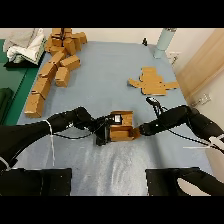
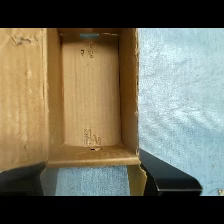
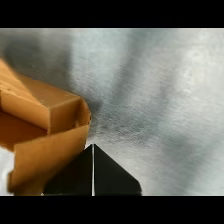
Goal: Fold the box.
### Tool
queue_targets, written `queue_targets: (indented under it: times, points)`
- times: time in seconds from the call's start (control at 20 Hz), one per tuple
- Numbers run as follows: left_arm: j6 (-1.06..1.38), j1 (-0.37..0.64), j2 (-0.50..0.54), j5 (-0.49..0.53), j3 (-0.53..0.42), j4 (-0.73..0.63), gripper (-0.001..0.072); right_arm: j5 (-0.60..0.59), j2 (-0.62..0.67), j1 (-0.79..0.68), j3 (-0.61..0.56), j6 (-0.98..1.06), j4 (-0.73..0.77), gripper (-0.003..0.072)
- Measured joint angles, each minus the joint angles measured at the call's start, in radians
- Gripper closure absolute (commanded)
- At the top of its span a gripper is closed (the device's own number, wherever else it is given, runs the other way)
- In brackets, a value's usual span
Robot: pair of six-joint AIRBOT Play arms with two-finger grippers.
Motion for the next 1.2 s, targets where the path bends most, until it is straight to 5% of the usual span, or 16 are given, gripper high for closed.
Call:
queue_targets:
  times: [0.05, 0.1, 0.8, 1.2]
  points:
    - [0.000, 0.000, 0.000, 0.000, 0.000, 0.000, 0.0313, -0.005, 0.007, 0.003, 0.007, 0.000, 0.007, 0.0363]
    - [0.000, 0.000, 0.000, 0.000, 0.000, 0.000, 0.0314, -0.012, 0.012, 0.005, 0.015, 0.000, 0.013, 0.0293]
    - [-0.001, 0.000, 0.000, 0.001, 0.000, 0.000, 0.0314, -0.001, -0.038, 0.096, 0.045, 0.065, 0.093, 0.0261]
    - [0.000, 0.000, 0.000, 0.000, 0.000, 0.000, 0.0314, 0.050, -0.110, 0.331, 0.127, 0.500, -0.255, 0.0262]
